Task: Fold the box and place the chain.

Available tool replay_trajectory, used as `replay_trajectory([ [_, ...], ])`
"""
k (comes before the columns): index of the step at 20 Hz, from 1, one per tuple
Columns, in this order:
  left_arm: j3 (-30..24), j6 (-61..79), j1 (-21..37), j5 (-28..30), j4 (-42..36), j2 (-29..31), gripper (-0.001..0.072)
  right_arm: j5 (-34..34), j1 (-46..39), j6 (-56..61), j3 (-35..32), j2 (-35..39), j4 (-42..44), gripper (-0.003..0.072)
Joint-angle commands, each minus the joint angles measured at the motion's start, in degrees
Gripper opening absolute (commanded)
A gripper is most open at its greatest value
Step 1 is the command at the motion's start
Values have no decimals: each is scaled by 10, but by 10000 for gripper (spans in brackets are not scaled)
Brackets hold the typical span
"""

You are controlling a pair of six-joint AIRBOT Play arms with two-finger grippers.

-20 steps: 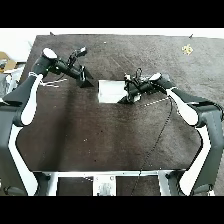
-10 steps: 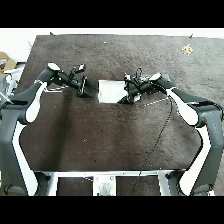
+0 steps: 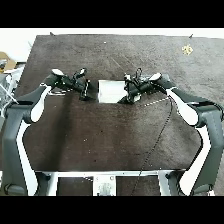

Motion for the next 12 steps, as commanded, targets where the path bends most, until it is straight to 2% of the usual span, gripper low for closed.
replay_trajectory([
  [1, 0, 3, -7, -7, -7, -6, 720, 0, 0, 0, 0, 0, 0, 442],
  [12, 0, 3, -19, 21, -14, -6, 719, 0, 0, 0, 0, 0, 0, 442],
])
